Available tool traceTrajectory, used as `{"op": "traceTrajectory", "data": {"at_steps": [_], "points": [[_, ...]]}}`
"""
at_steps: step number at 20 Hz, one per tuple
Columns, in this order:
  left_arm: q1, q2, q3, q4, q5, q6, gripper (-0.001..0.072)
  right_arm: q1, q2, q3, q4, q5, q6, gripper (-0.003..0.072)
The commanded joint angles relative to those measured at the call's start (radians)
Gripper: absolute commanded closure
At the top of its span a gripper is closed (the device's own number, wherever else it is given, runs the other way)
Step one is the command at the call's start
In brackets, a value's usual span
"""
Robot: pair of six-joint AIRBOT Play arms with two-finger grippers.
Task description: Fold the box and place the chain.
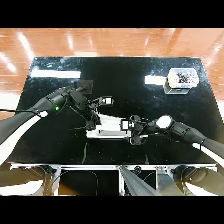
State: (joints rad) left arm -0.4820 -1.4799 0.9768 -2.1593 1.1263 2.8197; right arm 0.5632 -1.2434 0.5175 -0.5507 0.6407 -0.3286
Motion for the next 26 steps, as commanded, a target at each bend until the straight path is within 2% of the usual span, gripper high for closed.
{"op": "traceTrajectory", "data": {"at_steps": [1,13,14,15,16,22,23,24,26], "points": [[0.000,-0.001,0.000,0.000,-0.003,-0.006,0.0692,0.004,-0.001,0.000,-0.003,0.001,-0.005,-0.0034],[0.000,0.000,0.000,0.000,-0.003,-0.023,0.0692,0.004,-0.001,0.000,-0.004,-0.024,-0.004,-0.0029],[0.000,0.000,0.000,0.000,-0.003,-0.023,0.0691,0.004,-0.001,0.000,-0.004,-0.024,-0.004,0.0000],[0.000,0.000,0.000,0.000,-0.003,-0.023,0.0692,0.004,-0.001,0.000,-0.004,-0.024,-0.004,0.0179],[0.000,0.000,0.000,0.000,-0.003,-0.023,0.0691,0.004,-0.001,0.000,-0.004,-0.024,-0.004,0.0262],[0.000,-0.001,0.000,0.000,-0.004,-0.023,0.0691,0.004,-0.001,0.000,-0.004,-0.024,-0.004,0.0259],[0.000,-0.001,0.000,0.000,-0.003,-0.023,0.0691,0.004,-0.001,0.000,-0.004,-0.024,-0.004,0.0228],[0.000,-0.001,0.000,0.000,-0.003,-0.023,0.0691,0.004,-0.001,0.000,-0.004,-0.024,-0.004,0.0093],[0.000,-0.001,0.000,0.000,-0.003,-0.023,0.0691,0.004,-0.001,0.000,-0.004,-0.024,-0.004,0.0067]]}}
